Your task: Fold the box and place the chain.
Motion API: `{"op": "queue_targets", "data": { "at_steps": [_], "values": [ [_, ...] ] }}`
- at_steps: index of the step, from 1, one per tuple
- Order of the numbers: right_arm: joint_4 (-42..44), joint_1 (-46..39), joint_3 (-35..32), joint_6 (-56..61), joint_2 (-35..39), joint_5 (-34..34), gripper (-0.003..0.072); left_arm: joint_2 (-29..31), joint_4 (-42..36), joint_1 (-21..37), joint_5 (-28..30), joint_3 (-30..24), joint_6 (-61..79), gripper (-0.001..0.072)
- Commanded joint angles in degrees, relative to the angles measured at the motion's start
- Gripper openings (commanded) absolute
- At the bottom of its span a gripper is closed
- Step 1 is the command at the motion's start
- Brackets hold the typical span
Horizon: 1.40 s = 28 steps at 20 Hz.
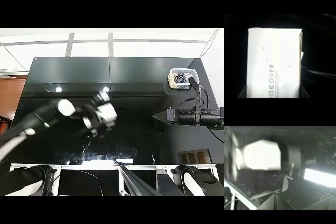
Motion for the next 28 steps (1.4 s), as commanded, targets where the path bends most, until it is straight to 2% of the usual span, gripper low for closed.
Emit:
{"op": "queue_targets", "data": {
  "at_steps": [1,4,6,9,12,15,17,19,20,21,24,28],
  "values": [
    [0.26,-0.04,0.00,0.85,0.04,0.00,0.0019,-1.14,4.59,21.09,-2.14,6.36,-5.60,0.0285],
    [0.28,-0.04,0.00,0.85,0.04,-0.02,0.0019,-10.21,4.59,35.71,-7.10,19.02,-5.90,0.0286],
    [0.28,-0.04,0.00,0.85,0.04,-0.15,0.0019,-18.25,4.61,41.20,-10.62,28.92,-8.02,0.0286],
    [0.26,-0.04,0.00,0.87,0.04,-0.70,0.0019,-29.07,4.63,45.18,-10.93,42.99,-8.41,0.0286],
    [0.37,-0.04,0.00,6.10,0.04,-2.16,0.0019,-38.32,5.42,46.80,-10.95,55.60,-10.10,0.0293],
    [0.52,-0.04,0.00,6.60,0.02,-4.35,0.0019,-45.53,8.92,48.17,-12.22,65.16,-14.78,0.0293],
    [0.52,-0.02,0.00,6.69,-0.02,-7.87,0.0019,-50.21,11.06,48.83,-15.08,70.99,-19.93,0.0294],
    [0.72,-0.02,0.00,6.67,-0.09,-10.73,0.0019,-52.41,11.13,48.50,-15.58,72.26,-20.37,0.0299],
    [0.94,-0.02,0.00,6.67,-0.09,-11.19,0.0019,-52.94,11.93,48.13,-15.56,72.19,-20.39,0.0427],
    [1.16,-0.02,0.00,6.67,-0.09,-11.15,0.0019,-53.05,13.25,47.60,-15.54,71.84,-20.39,0.0717],
    [1.95,0.00,0.04,6.60,-0.09,-10.73,0.0019,-51.17,15.47,46.62,-19.82,73.13,-21.53,0.0713],
    [1.97,-0.02,1.25,5.55,-0.07,-10.43,0.0018,-41.62,19.69,46.56,-26.91,73.59,-27.21,0.0713]
  ]
}}
